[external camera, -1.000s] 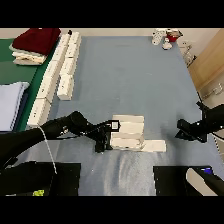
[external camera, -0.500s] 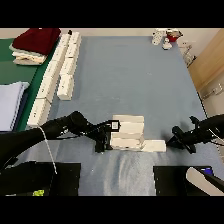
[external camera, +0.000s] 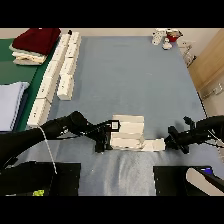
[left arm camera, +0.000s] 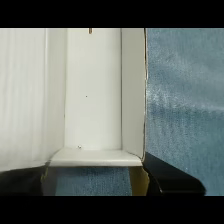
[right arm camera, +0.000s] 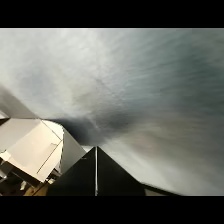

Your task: Fold the box.

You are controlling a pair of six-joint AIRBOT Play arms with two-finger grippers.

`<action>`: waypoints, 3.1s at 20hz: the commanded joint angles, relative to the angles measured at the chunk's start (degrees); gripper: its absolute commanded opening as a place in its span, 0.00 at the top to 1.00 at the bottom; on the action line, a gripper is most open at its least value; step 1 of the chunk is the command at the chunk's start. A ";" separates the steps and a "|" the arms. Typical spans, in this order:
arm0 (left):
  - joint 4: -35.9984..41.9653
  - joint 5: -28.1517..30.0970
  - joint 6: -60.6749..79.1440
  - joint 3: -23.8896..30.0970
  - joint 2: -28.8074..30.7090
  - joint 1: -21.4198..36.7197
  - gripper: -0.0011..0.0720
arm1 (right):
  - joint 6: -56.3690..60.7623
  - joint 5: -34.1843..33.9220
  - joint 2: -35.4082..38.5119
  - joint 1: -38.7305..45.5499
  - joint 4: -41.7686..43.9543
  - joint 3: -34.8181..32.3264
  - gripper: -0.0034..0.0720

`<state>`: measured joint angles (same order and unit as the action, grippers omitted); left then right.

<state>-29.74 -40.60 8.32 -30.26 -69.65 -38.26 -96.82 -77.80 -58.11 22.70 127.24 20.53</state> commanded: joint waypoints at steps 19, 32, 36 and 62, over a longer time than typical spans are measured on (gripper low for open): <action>-0.04 0.02 0.02 -0.04 -0.04 0.02 0.50 | -2.23 0.68 3.10 -21.09 4.72 8.81 0.64; -0.02 0.02 0.02 -0.04 -0.04 0.02 0.50 | 3.96 11.06 3.30 -38.49 -1.46 10.88 0.39; -0.02 0.02 0.02 -0.04 -0.04 0.02 0.50 | 14.91 17.09 3.30 -48.57 -8.37 11.23 0.39; -0.02 0.04 0.02 -0.04 -0.04 0.02 0.50 | 61.86 6.78 -10.86 -74.95 -41.11 24.98 0.95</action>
<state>-29.76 -40.58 8.34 -30.26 -69.65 -38.26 -35.31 -70.24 -68.86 -52.16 86.59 45.43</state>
